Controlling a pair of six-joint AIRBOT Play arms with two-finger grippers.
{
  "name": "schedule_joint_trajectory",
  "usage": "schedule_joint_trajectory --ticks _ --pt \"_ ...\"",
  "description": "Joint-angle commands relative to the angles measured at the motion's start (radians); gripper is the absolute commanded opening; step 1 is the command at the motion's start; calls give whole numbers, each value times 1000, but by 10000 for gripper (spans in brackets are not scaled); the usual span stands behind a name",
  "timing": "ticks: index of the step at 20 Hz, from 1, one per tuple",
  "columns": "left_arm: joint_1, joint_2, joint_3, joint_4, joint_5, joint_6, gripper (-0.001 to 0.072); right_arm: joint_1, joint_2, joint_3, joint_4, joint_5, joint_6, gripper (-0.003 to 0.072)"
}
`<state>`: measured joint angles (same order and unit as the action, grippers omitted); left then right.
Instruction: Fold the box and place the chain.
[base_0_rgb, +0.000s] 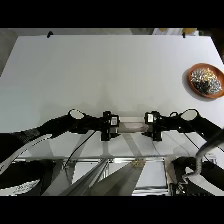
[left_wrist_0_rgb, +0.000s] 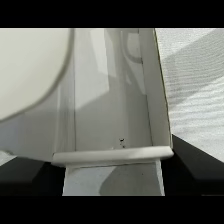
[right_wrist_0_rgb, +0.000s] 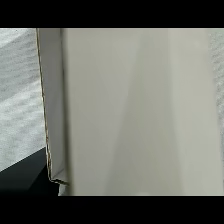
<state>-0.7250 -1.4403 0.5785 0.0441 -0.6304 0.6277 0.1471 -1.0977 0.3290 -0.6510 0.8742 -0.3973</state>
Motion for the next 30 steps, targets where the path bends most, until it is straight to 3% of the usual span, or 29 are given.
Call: schedule_joint_trajectory --ticks 1,17,18,20,22,25,30 --pt "0 0 0 1 -2 0 149 0 1 0 0 1 0 342" --pt "0 0 1 1 -2 0 149 0 1 0 -1 -2 0 342" --pt "0 0 0 1 -2 0 149 0 1 0 -7 -2 1 356" --pt "0 0 1 1 -2 0 149 0 23 2 -7 -8 8 679" --pt "0 0 1 1 -2 0 149 0 68 2 -30 -39 64 685" --pt "0 0 0 1 -2 0 149 0 146 2 -182 -44 190 685" --pt "0 0 1 1 -2 0 149 0 266 2 -447 46 450 657"
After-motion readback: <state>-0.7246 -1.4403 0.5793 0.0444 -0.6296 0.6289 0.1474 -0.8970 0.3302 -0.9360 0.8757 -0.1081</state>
